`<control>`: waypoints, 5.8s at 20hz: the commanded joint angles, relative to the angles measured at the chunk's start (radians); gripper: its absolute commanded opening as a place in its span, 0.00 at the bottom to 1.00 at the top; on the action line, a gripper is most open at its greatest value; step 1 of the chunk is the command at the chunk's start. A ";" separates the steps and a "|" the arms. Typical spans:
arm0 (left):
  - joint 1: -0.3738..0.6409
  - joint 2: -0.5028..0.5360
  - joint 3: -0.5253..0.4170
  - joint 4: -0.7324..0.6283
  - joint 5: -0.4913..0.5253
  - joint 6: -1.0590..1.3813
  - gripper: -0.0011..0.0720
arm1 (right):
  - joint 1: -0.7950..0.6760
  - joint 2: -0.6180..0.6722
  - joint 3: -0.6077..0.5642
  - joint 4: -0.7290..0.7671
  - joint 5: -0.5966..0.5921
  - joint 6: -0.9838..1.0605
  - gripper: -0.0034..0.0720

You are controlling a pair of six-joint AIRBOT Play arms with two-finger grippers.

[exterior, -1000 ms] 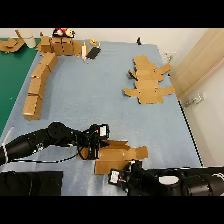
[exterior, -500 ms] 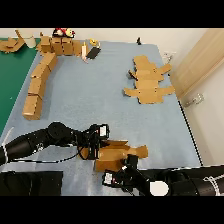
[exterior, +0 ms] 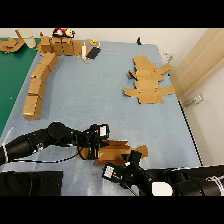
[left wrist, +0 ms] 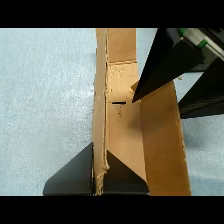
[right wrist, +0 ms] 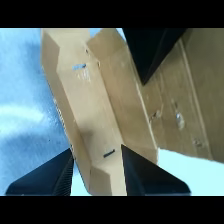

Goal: Fold the box.

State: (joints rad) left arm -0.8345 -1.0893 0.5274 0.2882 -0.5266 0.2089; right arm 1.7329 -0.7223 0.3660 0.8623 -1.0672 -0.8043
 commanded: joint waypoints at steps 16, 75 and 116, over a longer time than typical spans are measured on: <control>0.000 0.000 0.000 0.000 0.000 0.000 0.03 | -0.011 0.278 -0.110 -0.033 -0.030 -0.127 0.99; 0.000 0.000 0.000 0.000 0.000 0.000 0.03 | -1.182 -0.095 -0.031 1.262 0.204 -1.964 0.96; -0.001 0.000 0.000 -0.001 -0.005 0.000 0.03 | -1.176 -0.093 -0.050 1.228 0.217 -1.963 0.65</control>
State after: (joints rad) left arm -0.8352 -1.0893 0.5274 0.2878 -0.5278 0.2089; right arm 0.5560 -0.8154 0.3164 2.0899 -0.8490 -2.7686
